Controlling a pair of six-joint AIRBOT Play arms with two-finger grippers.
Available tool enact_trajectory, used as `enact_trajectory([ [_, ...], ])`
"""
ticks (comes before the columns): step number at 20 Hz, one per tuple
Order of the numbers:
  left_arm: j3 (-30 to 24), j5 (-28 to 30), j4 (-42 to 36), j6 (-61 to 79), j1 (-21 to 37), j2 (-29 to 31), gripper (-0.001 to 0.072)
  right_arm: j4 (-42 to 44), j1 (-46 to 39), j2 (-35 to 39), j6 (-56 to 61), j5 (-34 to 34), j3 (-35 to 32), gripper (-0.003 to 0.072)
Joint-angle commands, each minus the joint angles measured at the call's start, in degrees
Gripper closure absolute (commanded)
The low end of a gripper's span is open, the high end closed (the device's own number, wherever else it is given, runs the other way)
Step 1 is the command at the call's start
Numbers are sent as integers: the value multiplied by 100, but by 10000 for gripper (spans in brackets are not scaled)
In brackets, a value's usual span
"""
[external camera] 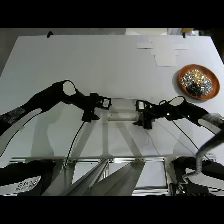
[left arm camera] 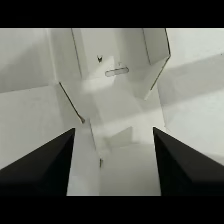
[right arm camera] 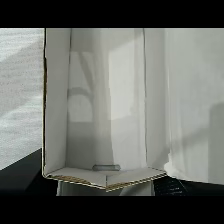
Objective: Fold the box and place the chain.
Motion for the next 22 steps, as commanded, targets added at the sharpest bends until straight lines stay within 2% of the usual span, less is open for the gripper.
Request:
enact_trajectory([
  [1,-31,321,-129,26,-90,-2,70,2,0,4,0,2,4,389],
  [4,-31,367,-173,7,-190,-2,67,2,0,4,0,2,4,389],
  [10,-31,70,-192,-249,-203,-2,88,2,0,4,0,2,4,389],
  [12,-31,68,-221,-334,-245,-7,227,2,0,4,0,2,4,389],
  [14,-31,105,-256,-334,-302,-48,256,2,0,4,0,2,4,389],
  [17,-31,192,-304,-339,-387,-96,258,2,0,4,0,2,4,389],
  [19,-31,201,-317,-339,-442,-98,339,2,0,4,0,2,4,389],
  [20,-31,208,-319,-339,-450,-98,355,2,0,4,0,0,4,389],
  [22,-31,315,-317,-339,-455,-98,448,2,0,4,0,2,4,389],
])
